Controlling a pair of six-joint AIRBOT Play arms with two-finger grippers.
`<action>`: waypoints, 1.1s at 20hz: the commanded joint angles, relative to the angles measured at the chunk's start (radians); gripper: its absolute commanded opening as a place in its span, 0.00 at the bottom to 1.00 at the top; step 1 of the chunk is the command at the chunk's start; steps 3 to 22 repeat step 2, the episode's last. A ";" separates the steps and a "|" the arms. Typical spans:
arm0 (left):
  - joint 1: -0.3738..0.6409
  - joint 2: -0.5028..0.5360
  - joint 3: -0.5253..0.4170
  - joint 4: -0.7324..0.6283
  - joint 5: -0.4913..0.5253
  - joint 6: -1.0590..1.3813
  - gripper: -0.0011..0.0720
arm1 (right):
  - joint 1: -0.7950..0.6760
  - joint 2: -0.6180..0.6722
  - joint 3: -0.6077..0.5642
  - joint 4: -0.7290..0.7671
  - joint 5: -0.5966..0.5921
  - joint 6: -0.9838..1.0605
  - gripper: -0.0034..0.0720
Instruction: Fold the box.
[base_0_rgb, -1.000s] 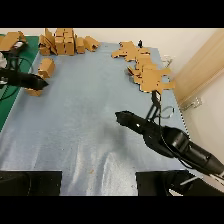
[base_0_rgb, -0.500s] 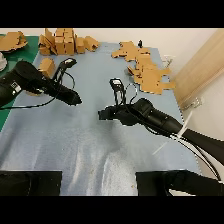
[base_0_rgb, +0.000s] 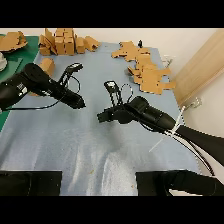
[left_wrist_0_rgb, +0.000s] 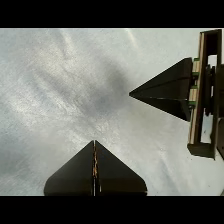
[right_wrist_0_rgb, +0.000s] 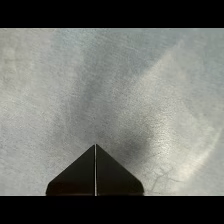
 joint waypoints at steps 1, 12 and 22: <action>-0.002 0.000 0.000 0.000 0.000 0.000 0.03 | 0.000 -0.002 0.001 0.001 -0.006 -0.005 0.05; -0.002 0.000 0.000 0.000 0.000 0.000 0.03 | 0.000 -0.002 0.001 0.001 -0.006 -0.005 0.05; -0.002 0.000 0.000 0.000 0.000 0.000 0.03 | 0.000 -0.002 0.001 0.001 -0.006 -0.005 0.05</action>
